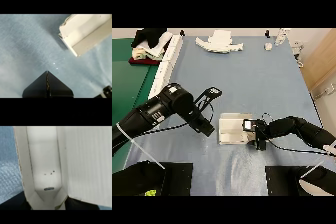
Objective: Fold the box.
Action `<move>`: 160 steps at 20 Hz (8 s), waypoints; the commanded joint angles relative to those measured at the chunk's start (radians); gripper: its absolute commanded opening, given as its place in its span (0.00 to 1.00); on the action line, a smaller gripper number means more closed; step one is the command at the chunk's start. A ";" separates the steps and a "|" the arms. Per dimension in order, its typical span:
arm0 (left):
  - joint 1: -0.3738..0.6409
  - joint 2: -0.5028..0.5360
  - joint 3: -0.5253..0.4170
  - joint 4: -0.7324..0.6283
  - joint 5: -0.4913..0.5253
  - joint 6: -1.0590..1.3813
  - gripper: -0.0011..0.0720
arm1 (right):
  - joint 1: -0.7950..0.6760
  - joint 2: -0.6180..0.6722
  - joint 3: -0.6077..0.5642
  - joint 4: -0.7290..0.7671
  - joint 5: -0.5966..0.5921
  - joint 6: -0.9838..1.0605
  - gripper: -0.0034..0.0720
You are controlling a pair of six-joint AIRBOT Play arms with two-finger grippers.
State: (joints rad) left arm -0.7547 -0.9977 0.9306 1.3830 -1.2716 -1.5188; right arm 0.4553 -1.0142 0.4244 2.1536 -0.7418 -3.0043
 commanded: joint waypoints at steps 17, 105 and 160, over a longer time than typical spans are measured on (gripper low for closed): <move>0.157 0.004 -0.545 -0.824 0.692 1.621 0.96 | 0.000 -0.001 0.000 0.000 0.000 0.001 0.65; 0.114 -0.119 -0.517 -0.971 0.642 1.859 0.70 | 0.144 -0.098 0.237 0.113 0.044 1.458 0.09; 0.113 -0.119 -0.517 -0.978 0.720 1.815 0.70 | 0.151 0.127 0.129 -0.309 -0.264 0.365 0.42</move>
State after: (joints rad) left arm -0.6422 -1.1164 0.4126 0.4053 -0.5514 0.2955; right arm 0.6056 -0.8829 0.5549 1.8362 -1.0031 -2.6041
